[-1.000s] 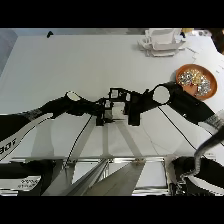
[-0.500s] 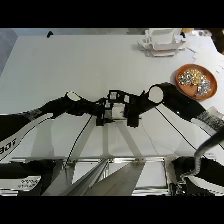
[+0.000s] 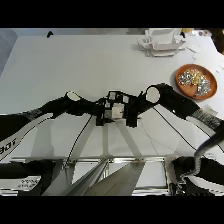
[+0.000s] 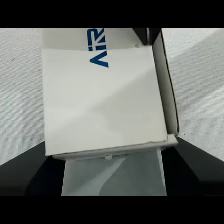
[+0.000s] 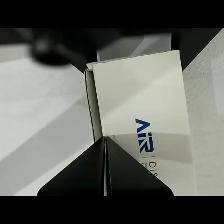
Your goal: Fold the box and place the chain.
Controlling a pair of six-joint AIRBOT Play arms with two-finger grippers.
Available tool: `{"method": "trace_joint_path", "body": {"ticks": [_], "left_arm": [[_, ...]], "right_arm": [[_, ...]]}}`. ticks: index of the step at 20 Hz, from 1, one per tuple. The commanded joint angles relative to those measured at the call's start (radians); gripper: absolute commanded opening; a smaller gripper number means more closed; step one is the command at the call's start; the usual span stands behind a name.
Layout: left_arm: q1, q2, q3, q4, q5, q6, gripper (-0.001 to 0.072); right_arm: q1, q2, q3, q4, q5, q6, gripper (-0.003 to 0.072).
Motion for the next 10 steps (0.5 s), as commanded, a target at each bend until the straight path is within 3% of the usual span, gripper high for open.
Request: {"method": "trace_joint_path", "body": {"ticks": [1, 10], "left_arm": [[0.001, 0.0, 0.001, 0.0, -0.001, 0.001, 0.0012], [0.001, 0.0, 0.001, 0.0, -0.001, 0.001, 0.0012]], "right_arm": [[0.0, -0.008, -0.004, -0.003, -0.002, 0.003, 0.0023], [0.0, 0.035, -0.01, -0.001, -0.027, 0.012, 0.0023]]}}
